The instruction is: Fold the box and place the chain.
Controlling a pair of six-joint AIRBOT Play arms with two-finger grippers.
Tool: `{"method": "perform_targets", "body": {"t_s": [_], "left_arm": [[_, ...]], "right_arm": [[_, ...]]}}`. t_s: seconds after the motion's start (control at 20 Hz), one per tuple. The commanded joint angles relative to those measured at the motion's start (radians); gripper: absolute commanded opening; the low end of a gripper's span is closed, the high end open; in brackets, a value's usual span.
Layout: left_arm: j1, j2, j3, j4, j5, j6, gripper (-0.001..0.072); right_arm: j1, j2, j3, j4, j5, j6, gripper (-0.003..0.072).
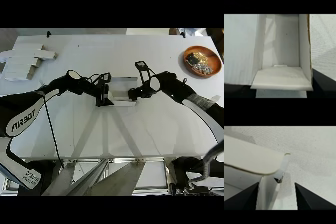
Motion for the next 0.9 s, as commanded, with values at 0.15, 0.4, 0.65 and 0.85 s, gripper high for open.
{"method": "perform_targets", "body": {"t_s": [0.15,0.4,0.65,0.85], "left_arm": [[0.0,0.0,0.0,0.0,0.001,0.001,0.0475],[0.0,0.0,0.0,0.0,0.0,0.001,0.0475],[0.0,0.0,0.0,0.0,0.001,0.001,0.0475],[0.0,0.0,0.0,0.0,0.001,0.001,0.0475]], "right_arm": [[0.047,-0.035,0.01,-0.058,0.026,0.169,0.0461],[0.093,-0.086,0.065,-0.143,0.093,0.246,0.0274],[0.095,-0.09,0.085,-0.142,0.11,0.246,0.0012],[0.095,-0.09,0.085,-0.143,0.103,0.246,0.0012]]}}
